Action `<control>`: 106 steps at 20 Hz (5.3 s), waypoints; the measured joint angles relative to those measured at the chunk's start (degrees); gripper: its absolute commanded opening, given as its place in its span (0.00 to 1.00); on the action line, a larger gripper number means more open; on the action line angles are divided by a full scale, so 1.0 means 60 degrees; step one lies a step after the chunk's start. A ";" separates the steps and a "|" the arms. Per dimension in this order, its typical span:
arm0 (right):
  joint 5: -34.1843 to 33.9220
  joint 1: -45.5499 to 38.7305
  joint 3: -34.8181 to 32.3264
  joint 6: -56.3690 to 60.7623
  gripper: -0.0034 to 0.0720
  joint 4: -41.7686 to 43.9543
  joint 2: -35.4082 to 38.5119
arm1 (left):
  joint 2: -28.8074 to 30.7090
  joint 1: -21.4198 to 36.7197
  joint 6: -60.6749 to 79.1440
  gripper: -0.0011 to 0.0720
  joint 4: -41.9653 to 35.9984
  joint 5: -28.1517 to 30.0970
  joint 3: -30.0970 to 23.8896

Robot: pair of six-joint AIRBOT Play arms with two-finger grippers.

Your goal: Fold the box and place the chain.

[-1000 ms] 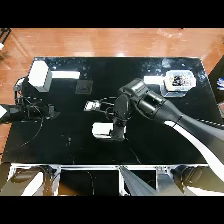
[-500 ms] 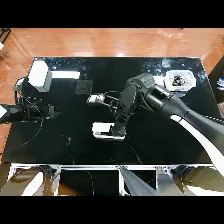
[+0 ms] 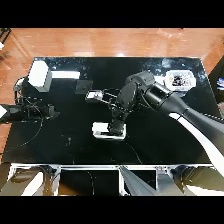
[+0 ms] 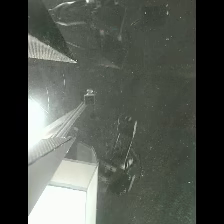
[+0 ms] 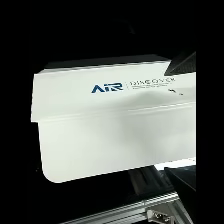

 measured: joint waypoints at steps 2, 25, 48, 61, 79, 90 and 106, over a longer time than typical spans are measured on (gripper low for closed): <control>-0.0248 -0.0076 0.0018 -0.0076 0.98 0.0149 -0.0040 | 0.0000 0.0000 0.0000 0.79 0.0000 0.0000 0.0000; -0.1071 -0.0994 0.0084 -0.0240 0.98 0.1290 -0.0641 | 0.0000 0.0000 0.0000 0.79 -0.0007 0.0095 0.0000; -0.0685 -0.0896 0.0084 -0.0361 0.98 0.1275 -0.1064 | 0.0000 0.0000 0.0000 0.79 -0.0007 0.0127 0.0000; 0.0357 0.0219 0.0084 0.0339 0.77 -0.0769 -0.1067 | 0.0000 0.0000 0.0007 0.79 -0.0004 0.0142 0.0000; 0.1195 0.1647 0.0084 0.1297 0.52 -0.4098 -0.1067 | 0.0000 0.0007 -0.0379 0.79 0.0652 0.0382 0.0000; 0.1184 0.2335 0.0084 0.1519 0.88 -0.4983 -0.1067 | 0.0000 0.0007 -0.0499 0.79 0.0783 0.0641 0.0000; 0.0084 0.0889 0.1249 0.1807 0.98 -0.2517 0.0284 | 0.0000 0.0007 -0.0503 0.79 0.0783 0.0710 0.0000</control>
